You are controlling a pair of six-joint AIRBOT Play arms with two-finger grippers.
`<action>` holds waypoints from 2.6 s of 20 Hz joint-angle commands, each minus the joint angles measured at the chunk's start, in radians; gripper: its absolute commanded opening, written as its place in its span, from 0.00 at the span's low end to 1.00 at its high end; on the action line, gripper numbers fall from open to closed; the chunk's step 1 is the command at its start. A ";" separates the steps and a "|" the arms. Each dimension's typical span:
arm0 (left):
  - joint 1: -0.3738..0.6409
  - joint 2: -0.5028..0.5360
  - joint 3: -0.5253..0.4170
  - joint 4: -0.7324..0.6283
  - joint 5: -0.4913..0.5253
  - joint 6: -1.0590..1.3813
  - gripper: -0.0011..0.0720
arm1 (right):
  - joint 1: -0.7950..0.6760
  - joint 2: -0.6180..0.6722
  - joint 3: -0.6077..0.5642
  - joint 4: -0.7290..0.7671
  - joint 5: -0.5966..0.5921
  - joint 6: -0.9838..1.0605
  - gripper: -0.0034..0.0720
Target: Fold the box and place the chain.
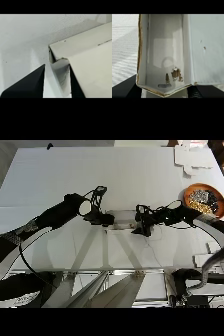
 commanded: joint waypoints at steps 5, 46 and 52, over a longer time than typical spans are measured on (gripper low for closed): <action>-0.025 -0.022 0.015 0.135 -0.040 -0.115 0.45 | 0.000 -0.001 0.000 0.001 0.002 0.000 0.62; -0.083 -0.049 0.054 0.033 -0.064 -0.209 0.15 | 0.000 -0.001 0.000 0.001 0.002 0.000 0.62; -0.083 -0.049 0.054 0.050 -0.063 -0.206 0.02 | 0.000 -0.001 0.000 0.001 0.002 0.000 0.62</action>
